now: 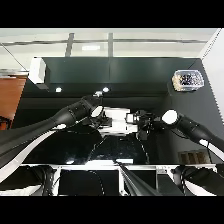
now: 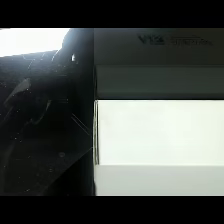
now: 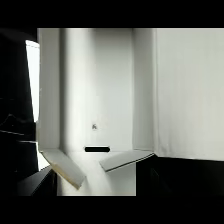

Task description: Fold the box and place the chain.

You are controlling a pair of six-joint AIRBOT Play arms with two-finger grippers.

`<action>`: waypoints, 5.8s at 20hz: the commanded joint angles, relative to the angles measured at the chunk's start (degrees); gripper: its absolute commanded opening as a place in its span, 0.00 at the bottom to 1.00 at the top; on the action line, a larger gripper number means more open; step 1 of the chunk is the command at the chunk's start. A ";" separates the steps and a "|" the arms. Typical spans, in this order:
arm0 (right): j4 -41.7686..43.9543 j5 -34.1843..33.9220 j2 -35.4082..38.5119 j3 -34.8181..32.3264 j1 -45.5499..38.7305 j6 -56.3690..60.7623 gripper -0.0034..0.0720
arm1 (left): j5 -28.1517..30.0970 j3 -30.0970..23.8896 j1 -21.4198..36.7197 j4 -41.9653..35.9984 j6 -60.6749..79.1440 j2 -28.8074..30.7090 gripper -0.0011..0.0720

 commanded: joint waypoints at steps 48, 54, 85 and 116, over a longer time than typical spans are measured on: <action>-14.29 11.26 17.40 -1.90 -33.48 89.20 0.07 | 0.46 0.07 0.02 -2.03 -0.07 -0.04 0.05; 1.09 17.09 1.88 -5.77 -27.82 83.12 0.07 | 0.46 0.07 0.04 -2.01 -0.07 -0.04 0.05; -9.79 14.01 -5.81 14.93 1.31 97.02 0.65 | 0.48 0.07 0.04 -1.99 -0.07 -0.04 0.05; -42.80 22.14 -15.23 26.45 19.17 137.81 0.07 | 0.46 0.07 0.04 -1.99 -0.07 -0.04 0.05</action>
